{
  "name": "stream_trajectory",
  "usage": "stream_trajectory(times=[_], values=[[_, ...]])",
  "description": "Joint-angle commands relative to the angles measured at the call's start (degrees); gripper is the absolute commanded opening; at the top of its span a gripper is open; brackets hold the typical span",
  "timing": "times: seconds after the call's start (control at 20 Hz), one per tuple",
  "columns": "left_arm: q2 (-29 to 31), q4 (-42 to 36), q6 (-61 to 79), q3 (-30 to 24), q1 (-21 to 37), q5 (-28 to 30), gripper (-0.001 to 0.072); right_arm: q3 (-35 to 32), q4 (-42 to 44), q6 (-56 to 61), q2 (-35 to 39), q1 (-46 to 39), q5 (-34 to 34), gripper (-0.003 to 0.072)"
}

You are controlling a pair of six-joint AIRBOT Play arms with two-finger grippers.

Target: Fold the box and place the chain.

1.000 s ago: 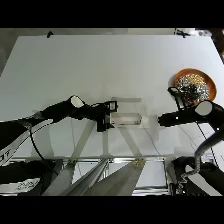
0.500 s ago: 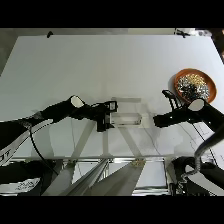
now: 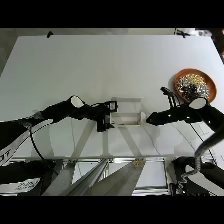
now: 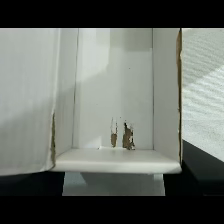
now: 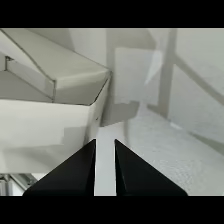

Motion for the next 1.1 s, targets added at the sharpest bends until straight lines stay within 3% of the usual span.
stream_trajectory(times=[0.0,0.25,0.35,0.55,0.85,1.05], values=[[0.04,0.00,0.02,-0.02,0.00,0.00,0.0393,1.01,2.01,-0.96,0.61,-0.02,3.23,0.0177],[0.04,0.00,0.02,-0.02,0.00,0.00,0.0393,1.53,2.23,-1.01,0.63,-0.02,5.77,0.0202],[0.02,0.00,0.02,-0.02,0.00,0.00,0.0393,1.53,2.21,-1.16,0.63,-0.02,6.45,0.0285],[0.04,0.00,0.02,-0.02,0.00,0.00,0.0393,1.53,2.21,-1.62,0.63,0.24,6.45,0.0320],[0.04,0.00,0.02,-0.02,0.00,0.00,0.0393,1.55,2.16,-0.24,0.63,8.09,-4.48,0.0343],[0.04,0.00,0.02,-0.02,0.00,0.00,0.0393,3.65,-0.68,5.27,0.63,11.32,-5.79,0.0342]])
